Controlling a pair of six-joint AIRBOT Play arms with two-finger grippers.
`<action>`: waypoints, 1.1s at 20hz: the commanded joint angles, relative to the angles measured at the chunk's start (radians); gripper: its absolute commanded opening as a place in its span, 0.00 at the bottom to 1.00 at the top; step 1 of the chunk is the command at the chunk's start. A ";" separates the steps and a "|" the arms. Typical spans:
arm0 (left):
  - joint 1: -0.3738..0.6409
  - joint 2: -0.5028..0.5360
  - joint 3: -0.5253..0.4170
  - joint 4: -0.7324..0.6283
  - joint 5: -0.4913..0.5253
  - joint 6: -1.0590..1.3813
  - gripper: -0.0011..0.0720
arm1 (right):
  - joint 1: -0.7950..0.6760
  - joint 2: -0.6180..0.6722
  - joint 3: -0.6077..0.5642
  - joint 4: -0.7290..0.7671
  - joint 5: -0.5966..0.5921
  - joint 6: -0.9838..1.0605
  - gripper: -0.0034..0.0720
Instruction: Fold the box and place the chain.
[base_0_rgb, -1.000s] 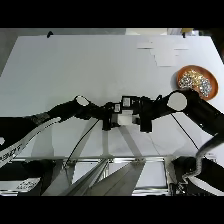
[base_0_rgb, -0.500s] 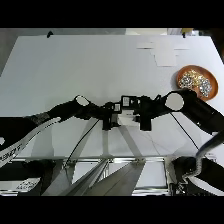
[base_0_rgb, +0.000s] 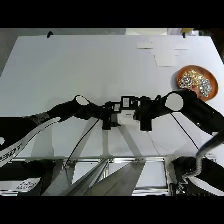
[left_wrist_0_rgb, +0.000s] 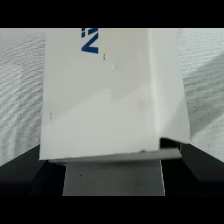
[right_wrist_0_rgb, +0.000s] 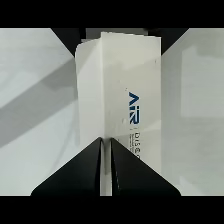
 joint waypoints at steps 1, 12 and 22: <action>-0.001 0.001 0.001 0.001 -0.005 0.002 0.25 | 0.000 0.000 0.000 -0.009 -0.026 0.000 0.12; -0.001 0.001 0.001 0.001 -0.005 0.002 0.25 | 0.000 0.006 -0.009 -0.026 -0.077 0.031 0.11; -0.001 0.001 0.001 0.001 -0.005 0.002 0.25 | 0.000 0.006 -0.030 -0.016 -0.083 0.031 0.13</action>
